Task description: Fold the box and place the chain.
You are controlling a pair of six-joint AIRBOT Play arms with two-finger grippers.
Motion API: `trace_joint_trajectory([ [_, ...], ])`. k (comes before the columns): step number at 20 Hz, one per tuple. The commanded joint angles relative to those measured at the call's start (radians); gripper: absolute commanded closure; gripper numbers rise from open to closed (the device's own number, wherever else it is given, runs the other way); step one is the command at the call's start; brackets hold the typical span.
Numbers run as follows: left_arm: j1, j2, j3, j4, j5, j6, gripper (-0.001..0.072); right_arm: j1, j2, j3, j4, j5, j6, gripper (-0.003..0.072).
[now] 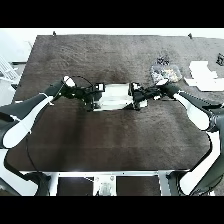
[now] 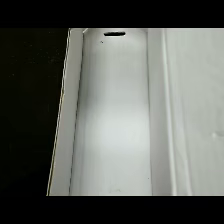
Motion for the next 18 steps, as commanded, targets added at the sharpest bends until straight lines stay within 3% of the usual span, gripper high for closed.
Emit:
trace_joint_trajectory([
  [1,-0.002,0.0,0.001,0.003,0.011,0.001,0.0245,0.001,0.0,0.0,0.0,0.002,-0.001,0.0137],
  [5,-0.002,0.0,0.001,-0.022,0.01,0.009,0.0249,0.001,0.0,0.0,0.0,0.002,-0.001,0.0137],
  [6,-0.002,0.0,0.001,-0.027,0.01,0.01,0.0375,0.001,0.0,0.0,0.0,0.002,-0.001,0.0137],
  [7,-0.002,0.0,0.001,-0.035,0.01,0.013,0.0402,0.001,0.0,0.0,0.0,0.002,-0.001,0.0137],
  [18,-0.034,-0.001,0.0,-0.114,0.031,0.073,0.0401,0.001,0.0,0.0,0.0,0.002,-0.001,0.0137],
])
